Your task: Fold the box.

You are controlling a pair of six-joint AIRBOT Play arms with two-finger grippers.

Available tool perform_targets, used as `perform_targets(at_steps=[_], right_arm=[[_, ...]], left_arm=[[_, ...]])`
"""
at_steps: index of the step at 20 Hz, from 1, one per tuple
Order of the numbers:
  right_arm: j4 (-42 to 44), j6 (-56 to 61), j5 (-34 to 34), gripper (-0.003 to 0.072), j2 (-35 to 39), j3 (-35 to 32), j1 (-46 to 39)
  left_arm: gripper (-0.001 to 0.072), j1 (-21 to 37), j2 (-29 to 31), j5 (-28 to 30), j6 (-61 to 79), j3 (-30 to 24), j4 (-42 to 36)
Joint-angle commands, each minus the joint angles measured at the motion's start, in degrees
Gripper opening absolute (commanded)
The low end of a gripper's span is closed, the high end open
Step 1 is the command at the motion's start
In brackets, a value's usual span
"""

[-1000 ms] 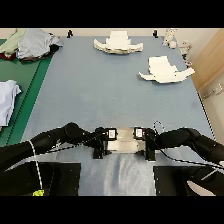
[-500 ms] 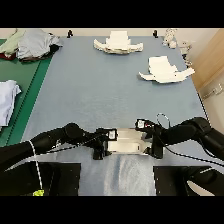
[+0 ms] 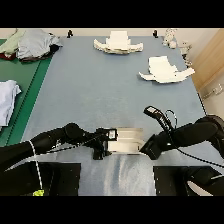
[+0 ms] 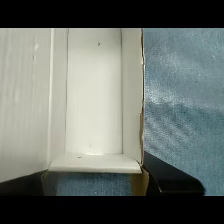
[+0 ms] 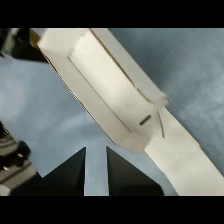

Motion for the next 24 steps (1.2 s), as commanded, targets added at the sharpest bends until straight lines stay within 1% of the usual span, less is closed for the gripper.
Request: perform_targets(at_steps=[1, 3, 4, 5, 8, 12, 17, 22, 24], right_arm=[[11.2, 5.1, 16.7, 0.0138, -6.1, 0.3, 2.4], [10.9, 5.1, 21.9, 0.0130, -11.5, 2.0, 2.5], [10.1, 5.1, 23.6, 0.0044, -14.0, 3.3, 2.4], [8.8, 5.1, 24.8, 0.0034, -16.3, 4.5, 2.3], [5.2, 4.5, 25.1, 0.0033, -22.0, 6.3, 2.2], [5.4, 2.1, 24.9, 0.0018, -27.7, 6.2, 2.8], [5.2, 1.1, 25.1, 0.0018, -30.1, 6.2, 4.7], [5.2, 0.5, 24.9, 0.0018, -29.8, 6.3, 4.7], [5.2, 0.1, 24.5, 0.0018, -28.3, 6.3, 4.6]], left_arm=[[0.0522, 0.0, 0.0, 0.1, 0.0, 0.0, 0.0], [0.0523, 0.0, 0.0, 0.1, 0.0, 0.0, 0.0], [0.0523, 0.0, 0.0, 0.1, 0.0, 0.0, 0.0], [0.0523, 0.0, 0.0, 0.1, 0.0, 0.0, 0.0], [0.0523, 0.0, 0.0, 0.1, 0.0, 0.0, 0.0], [0.0523, 0.0, 0.0, 0.1, 0.0, 0.0, 0.0], [0.0523, 0.0, 0.0, 0.1, 0.0, 0.0, 0.0], [0.0523, 0.0, 0.0, 0.1, 0.0, 0.0, 0.0], [0.0523, 0.0, 0.0, 0.1, 0.0, 0.0, 0.0]])
